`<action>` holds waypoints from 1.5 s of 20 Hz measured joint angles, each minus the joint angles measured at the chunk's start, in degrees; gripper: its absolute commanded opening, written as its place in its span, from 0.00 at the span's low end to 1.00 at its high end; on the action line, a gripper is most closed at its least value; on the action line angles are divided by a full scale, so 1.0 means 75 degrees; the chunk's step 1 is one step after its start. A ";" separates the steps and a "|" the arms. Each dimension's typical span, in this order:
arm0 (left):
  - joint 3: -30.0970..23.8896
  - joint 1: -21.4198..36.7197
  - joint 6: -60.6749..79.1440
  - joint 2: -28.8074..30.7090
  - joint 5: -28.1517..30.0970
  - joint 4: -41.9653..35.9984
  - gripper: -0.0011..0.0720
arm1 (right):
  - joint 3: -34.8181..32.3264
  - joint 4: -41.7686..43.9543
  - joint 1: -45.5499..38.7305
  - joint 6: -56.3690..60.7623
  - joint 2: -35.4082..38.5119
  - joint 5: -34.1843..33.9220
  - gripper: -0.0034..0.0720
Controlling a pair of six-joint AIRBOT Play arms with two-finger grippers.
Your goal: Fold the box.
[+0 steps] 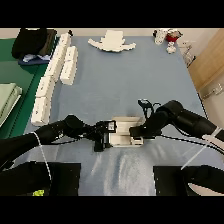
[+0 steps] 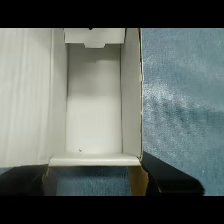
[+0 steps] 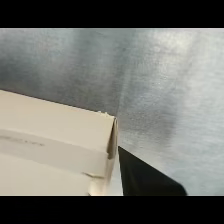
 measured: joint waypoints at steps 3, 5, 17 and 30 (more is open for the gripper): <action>0.0000 0.0000 -0.0003 0.0000 0.0000 0.0000 0.60 | 0.0358 -0.0574 0.0455 0.0918 -0.0431 -0.0230 0.63; 0.0000 0.0000 0.0000 0.0000 0.0000 0.0000 0.60 | 0.0481 -0.0833 0.0621 0.1358 -0.0638 -0.0408 0.58; 0.0000 0.0000 0.0006 0.0000 -0.0003 0.0000 0.60 | 0.0615 -0.1271 0.0796 0.2084 -0.0871 -0.0997 0.58; 0.0003 0.0000 0.0003 0.0000 0.0003 0.0003 0.60 | 0.1684 -0.2060 0.0224 0.1204 0.0050 -0.2629 0.06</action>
